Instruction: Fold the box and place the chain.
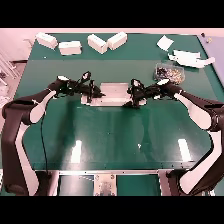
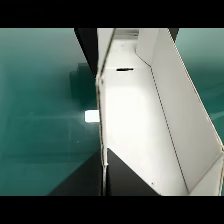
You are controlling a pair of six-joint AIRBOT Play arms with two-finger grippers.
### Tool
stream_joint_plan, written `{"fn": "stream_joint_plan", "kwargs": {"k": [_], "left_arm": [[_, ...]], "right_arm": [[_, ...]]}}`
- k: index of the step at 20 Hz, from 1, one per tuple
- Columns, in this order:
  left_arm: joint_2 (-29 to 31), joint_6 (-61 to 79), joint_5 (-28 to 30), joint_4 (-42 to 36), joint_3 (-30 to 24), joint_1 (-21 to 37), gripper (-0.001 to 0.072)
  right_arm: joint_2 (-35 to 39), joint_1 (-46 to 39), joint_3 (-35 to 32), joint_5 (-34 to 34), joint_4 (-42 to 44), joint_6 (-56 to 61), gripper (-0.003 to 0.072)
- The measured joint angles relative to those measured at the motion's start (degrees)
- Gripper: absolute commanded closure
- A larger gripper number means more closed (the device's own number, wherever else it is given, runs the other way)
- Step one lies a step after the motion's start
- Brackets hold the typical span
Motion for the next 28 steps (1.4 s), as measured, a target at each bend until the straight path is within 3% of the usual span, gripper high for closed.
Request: {"fn": "stream_joint_plan", "kwargs": {"k": [22,23,24,28], "left_arm": [[0.0,0.0,0.0,0.0,0.0,0.0,0.0671],[0.0,0.0,0.2,0.0,0.0,0.0,0.0402],[-0.1,0.1,1.8,1.9,-0.1,0.0,0.0086],[0.1,0.0,1.1,-0.3,0.0,0.0,0.0086]], "right_arm": [[0.0,0.0,0.0,0.0,0.2,0.0,0.0129],[0.0,0.0,0.0,0.0,0.1,0.0,0.0128],[0.0,0.0,0.0,0.2,0.1,0.0,0.0129],[0.0,0.0,0.0,0.2,0.1,0.0,0.0128]]}}
